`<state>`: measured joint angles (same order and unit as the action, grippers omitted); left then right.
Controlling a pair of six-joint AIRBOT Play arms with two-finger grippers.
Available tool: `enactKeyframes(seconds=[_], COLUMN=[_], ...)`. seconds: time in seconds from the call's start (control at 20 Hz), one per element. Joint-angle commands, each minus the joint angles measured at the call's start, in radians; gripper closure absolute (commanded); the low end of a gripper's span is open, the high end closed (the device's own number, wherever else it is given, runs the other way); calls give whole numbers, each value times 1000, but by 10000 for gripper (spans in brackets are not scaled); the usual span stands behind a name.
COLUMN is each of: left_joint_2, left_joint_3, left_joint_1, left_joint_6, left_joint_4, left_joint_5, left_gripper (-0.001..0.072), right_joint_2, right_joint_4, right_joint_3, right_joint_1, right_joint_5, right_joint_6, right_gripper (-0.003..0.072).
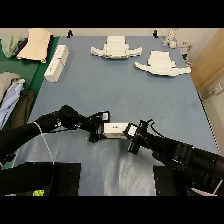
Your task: Fold the box.
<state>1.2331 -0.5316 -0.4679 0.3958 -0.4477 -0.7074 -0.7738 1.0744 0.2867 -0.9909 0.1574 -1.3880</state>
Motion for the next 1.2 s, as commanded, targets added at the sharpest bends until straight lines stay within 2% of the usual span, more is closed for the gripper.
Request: enactKeyframes(seconds=[0.0, 0.8, 1.05, 1.15], left_joint_2=[0, 0, 0, 0], left_joint_3=[0, 0, 0, 0], left_joint_1=[0, 0, 0, 0], left_joint_6=[0, 0, 0, 0], left_joint_4=[0, 0, 0, 0], left_joint_5=[0, 0, 0, 0], left_gripper=[215, 215, 215, 215], right_joint_2=[-42, -66, -40, -29], right_joint_4=[8, 67, 67, 68], right_joint_3=[-1, -13, 53, 110], right_joint_1=[12, 11, 12, 12], right_joint_5=[-26, -10, -9, 35], right_joint_6=[0, 1, 1, 2], right_gripper=[683, 683, 682, 682])
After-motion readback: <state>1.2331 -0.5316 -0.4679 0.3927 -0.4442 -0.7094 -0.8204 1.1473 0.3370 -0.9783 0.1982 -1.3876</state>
